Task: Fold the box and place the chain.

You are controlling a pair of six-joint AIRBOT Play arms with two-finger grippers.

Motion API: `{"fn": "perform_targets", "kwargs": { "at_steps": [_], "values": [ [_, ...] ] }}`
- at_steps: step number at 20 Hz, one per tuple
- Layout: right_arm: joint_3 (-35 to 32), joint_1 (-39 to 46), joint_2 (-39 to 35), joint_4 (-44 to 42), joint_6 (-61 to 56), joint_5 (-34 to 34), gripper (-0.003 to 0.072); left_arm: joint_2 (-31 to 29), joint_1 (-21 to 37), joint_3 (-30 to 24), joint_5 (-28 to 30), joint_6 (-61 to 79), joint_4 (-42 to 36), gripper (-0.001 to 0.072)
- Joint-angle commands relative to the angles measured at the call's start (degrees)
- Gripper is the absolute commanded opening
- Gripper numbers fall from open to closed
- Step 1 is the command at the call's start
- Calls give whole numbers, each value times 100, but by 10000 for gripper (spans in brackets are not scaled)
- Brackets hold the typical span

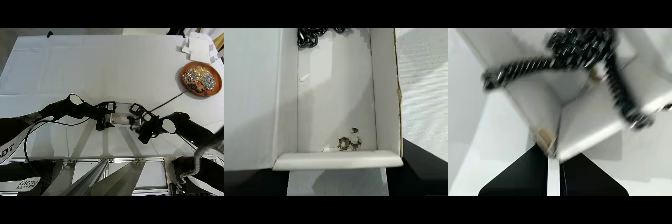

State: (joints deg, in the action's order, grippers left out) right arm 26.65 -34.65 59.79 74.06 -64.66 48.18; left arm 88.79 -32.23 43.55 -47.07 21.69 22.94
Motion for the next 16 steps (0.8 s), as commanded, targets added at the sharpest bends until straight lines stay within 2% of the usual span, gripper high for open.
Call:
{"fn": "perform_targets", "kwargs": {
  "at_steps": [1, 9, 13, 16],
  "values": [
    [9, -4, -424, 271, -236, 208, 14, 0, 0, 4, 11, -4, -2, 348],
    [197, -4, -2282, 299, -457, 737, 13, 0, 0, 4, 11, -4, -2, 348],
    [769, -4, -2424, -177, -450, 649, 13, 0, 0, 4, 9, -4, -2, 348],
    [1115, -4, -2371, -356, -376, 151, 14, 0, 0, 4, 11, -4, -2, 348]
  ]
}}
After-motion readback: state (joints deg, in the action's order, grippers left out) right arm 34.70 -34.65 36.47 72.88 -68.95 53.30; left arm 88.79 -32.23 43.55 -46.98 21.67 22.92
